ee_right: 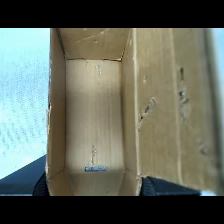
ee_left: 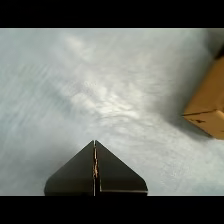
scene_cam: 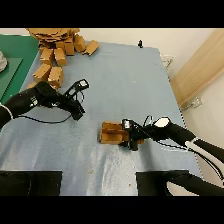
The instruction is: Fold the box.
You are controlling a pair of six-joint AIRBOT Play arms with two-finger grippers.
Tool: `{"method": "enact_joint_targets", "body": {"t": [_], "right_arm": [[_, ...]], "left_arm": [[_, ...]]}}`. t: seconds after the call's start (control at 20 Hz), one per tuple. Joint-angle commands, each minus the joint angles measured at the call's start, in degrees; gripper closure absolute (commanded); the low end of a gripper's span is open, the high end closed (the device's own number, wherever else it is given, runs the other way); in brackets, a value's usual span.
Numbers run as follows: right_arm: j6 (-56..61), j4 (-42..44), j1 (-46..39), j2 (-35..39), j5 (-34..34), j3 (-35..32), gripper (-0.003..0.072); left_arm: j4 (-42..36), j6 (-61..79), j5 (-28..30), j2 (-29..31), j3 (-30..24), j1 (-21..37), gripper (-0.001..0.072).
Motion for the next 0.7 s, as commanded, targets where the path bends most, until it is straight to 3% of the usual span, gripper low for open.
{"method": "enact_joint_targets", "body": {"t": [0.0,0.15,0.3,0.5,0.6,0.65], "right_arm": [[0.00,0.02,-0.02,0.02,0.00,-0.02,0.0144],[0.00,0.02,-0.02,0.02,0.00,-0.02,0.0144],[0.00,0.02,-0.02,0.02,0.00,-0.02,0.0144],[0.00,0.02,-0.02,0.02,0.00,-0.02,0.0144],[0.00,0.02,-0.02,0.02,0.00,-0.02,0.0145],[0.00,0.04,-0.02,0.02,0.00,-0.02,0.0145]], "left_arm": [[-15.43,21.64,-4.48,2.78,-6.56,0.33,0.0700],[-20.87,32.89,-6.64,5.03,-14.08,3.43,0.0699],[-20.24,39.28,-7.89,4.96,-14.86,1.84,0.0699],[-20.15,42.27,-0.07,4.96,-14.88,-1.90,0.0684],[-21.38,41.92,3.28,4.72,-14.88,-3.15,0.0011],[-22.10,41.90,3.69,4.46,-14.86,-3.89,0.0011]]}}
